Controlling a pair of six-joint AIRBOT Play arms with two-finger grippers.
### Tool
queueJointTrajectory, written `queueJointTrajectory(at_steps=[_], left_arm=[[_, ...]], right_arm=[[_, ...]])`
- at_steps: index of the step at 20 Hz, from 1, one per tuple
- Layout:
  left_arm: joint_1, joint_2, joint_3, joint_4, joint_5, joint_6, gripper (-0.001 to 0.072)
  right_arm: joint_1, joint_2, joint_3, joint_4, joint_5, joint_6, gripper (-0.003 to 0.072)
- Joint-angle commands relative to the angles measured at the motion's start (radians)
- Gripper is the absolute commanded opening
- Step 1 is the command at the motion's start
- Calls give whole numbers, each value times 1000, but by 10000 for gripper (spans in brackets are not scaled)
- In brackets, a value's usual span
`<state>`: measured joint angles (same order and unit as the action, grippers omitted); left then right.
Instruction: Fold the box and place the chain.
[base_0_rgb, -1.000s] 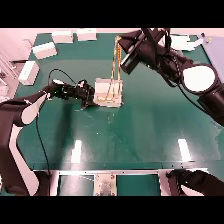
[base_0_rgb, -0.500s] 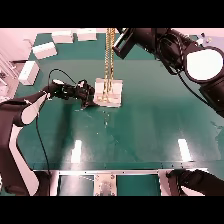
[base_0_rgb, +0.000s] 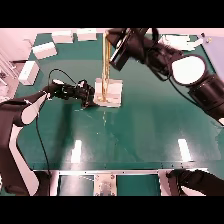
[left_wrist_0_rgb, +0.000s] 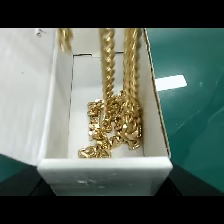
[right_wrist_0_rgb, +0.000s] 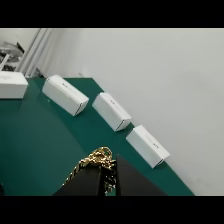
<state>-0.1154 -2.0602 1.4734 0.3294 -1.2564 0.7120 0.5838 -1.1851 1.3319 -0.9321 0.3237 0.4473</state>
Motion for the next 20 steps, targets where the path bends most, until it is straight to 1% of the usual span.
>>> queueJointTrajectory(at_steps=[1, 3, 5, 7, 10, 11, 12, 13, 14, 18, 20], left_arm=[[1, 0, 0, 0, 0, 0, 469], [1, 0, 0, 0, 0, 0, 469], [1, 0, 0, 0, 0, 0, 469], [1, 0, 0, 0, 0, 0, 468], [1, 0, 0, 0, 0, 0, 469], [1, 0, 0, 0, 0, 0, 469], [1, 0, 0, 0, 0, 0, 469], [1, 0, 0, 0, 0, 0, 469], [1, 0, 0, 0, 1, 0, 469], [1, 0, 0, 0, 0, 0, 469], [1, 0, 0, 0, 2, 0, 469]], right_arm=[[-17, -10, -95, -1, 2, 31, 5], [-26, -28, -166, -1, -3, 57, 5], [-32, -74, -220, -1, -32, 58, 4], [-39, -142, -243, 0, -43, 58, 4], [-39, -243, -245, 8, -43, 58, 7], [-39, -272, -245, 7, -43, 58, 55], [-43, -288, -245, 3, -43, 58, 239], [-45, -288, -244, 3, -43, 58, 462], [-46, -275, -236, 3, -43, 58, 530], [-52, -140, -188, 4, -50, 58, 518], [-68, -80, -163, 4, -106, 58, 517]])
